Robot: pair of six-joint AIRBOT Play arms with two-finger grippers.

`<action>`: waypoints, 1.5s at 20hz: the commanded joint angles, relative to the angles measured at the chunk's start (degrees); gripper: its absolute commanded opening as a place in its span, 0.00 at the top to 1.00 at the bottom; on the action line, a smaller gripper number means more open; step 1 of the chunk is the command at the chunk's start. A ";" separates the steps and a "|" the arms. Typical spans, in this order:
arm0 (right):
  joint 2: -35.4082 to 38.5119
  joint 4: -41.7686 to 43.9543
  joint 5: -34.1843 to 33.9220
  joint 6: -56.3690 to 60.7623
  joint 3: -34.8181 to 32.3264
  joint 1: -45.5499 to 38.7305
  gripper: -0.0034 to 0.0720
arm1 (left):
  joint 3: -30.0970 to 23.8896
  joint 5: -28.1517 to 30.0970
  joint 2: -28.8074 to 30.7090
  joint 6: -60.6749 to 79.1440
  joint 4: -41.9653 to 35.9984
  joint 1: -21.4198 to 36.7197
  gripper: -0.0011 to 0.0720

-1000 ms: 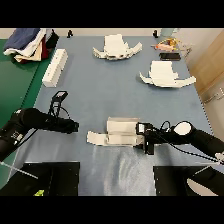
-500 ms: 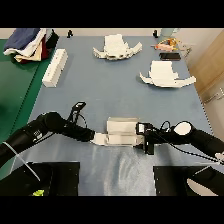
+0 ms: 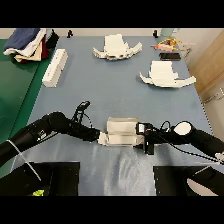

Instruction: Fold the box.

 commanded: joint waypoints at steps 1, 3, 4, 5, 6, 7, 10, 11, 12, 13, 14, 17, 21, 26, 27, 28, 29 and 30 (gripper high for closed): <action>0.04 0.00 0.02 0.00 0.04 -0.02 0.27 | 1.27 -1.81 -0.04 -0.04 -0.46 -0.15 0.96; 0.04 0.00 0.02 0.00 0.04 -0.02 0.27 | 2.10 -1.75 -0.04 -0.26 -1.27 -0.15 0.85; 0.04 0.00 0.02 0.00 0.04 -0.02 0.27 | 2.27 -1.33 -0.04 -0.26 -2.60 -0.15 0.42; 0.04 0.00 0.02 0.00 0.04 -0.02 0.27 | 2.27 -1.09 -0.07 -0.24 -4.07 -0.15 0.25; 0.04 0.00 0.02 0.00 0.04 -0.02 0.27 | 2.27 -1.09 -0.11 -0.24 -4.48 -0.15 0.25; 0.04 0.00 0.02 0.00 0.04 -0.02 0.27 | 2.27 -1.11 -0.13 -0.28 -4.68 -0.15 0.25; 0.04 0.00 0.02 0.00 0.04 -0.02 0.27 | 2.27 -1.09 -0.13 -0.22 -7.85 -0.15 0.25; 0.04 0.00 0.02 0.00 0.04 -0.02 0.27 | 2.27 -1.11 -0.13 -0.22 -8.57 -0.15 0.25; 0.04 0.00 0.02 0.00 0.04 -0.02 0.27 | 2.27 -1.09 -0.13 -0.20 -8.83 -0.15 0.25; 0.04 0.00 0.02 0.00 0.04 -0.02 0.27 | 2.27 -0.90 -0.13 -0.20 -8.83 -0.15 0.25; 0.04 0.00 0.02 0.00 0.04 -0.02 0.27 | 2.27 -0.42 -0.15 -0.20 -9.09 -0.17 0.24; 0.04 0.00 0.02 0.00 0.04 -0.02 0.27 | 2.10 2.29 -0.17 -0.22 -9.53 -0.26 0.24; 0.04 0.00 0.00 0.00 0.04 -0.02 0.27 | 2.34 3.19 -0.59 -1.46 -9.90 -1.14 0.28; 0.04 0.00 0.02 0.00 0.04 -0.02 0.27 | 6.54 3.56 -3.91 -21.49 8.94 -9.07 0.29; 0.04 0.00 0.00 0.00 0.04 -0.02 0.27 | 7.65 3.52 -4.55 -26.84 13.60 -10.93 0.29; 0.04 0.00 0.02 0.00 0.04 -0.02 0.27 | 8.66 3.45 -5.07 -30.62 16.92 -12.33 0.29; 0.04 0.00 0.02 0.00 0.04 -0.02 0.27 | 9.70 3.17 -5.75 -33.29 19.21 -13.55 0.29; 0.04 0.00 0.02 0.00 0.04 -0.02 0.27 | 10.62 2.75 -6.58 -34.75 20.26 -14.45 0.29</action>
